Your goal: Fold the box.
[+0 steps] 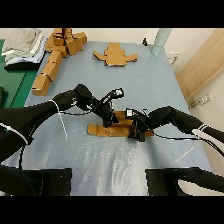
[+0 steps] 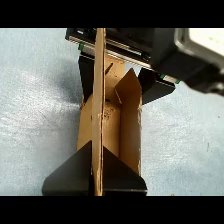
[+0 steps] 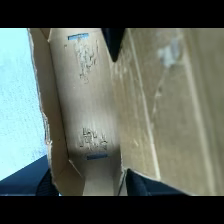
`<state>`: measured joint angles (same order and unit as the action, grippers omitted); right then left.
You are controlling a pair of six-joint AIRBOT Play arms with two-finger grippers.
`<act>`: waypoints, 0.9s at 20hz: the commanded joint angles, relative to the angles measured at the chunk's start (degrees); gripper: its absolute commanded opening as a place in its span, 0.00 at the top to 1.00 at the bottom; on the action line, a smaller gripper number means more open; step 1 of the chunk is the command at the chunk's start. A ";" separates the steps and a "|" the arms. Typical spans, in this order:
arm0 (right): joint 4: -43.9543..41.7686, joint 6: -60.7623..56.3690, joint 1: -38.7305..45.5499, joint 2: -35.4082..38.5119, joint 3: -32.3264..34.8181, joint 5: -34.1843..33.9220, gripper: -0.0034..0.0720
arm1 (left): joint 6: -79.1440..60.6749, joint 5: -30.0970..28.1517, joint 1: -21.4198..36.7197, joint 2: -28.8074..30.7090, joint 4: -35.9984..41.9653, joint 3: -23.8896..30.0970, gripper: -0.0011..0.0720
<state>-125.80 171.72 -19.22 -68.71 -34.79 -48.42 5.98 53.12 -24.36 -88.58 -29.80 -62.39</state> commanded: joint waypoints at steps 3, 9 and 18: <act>0.24 -0.02 -0.55 -0.13 0.04 -0.07 0.26 | 0.04 -0.26 0.17 0.00 0.00 -0.04 0.97; 0.28 -0.02 -0.55 -0.13 0.04 -0.07 0.26 | 3.80 0.17 1.44 0.44 -0.44 -0.07 0.32; 0.37 0.04 -0.55 -0.15 0.04 -0.15 0.26 | 28.79 9.94 9.81 10.43 -21.70 -0.11 0.32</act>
<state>-125.49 171.72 -19.70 -68.82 -34.79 -48.47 26.06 58.33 -17.19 -80.73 -44.66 -62.46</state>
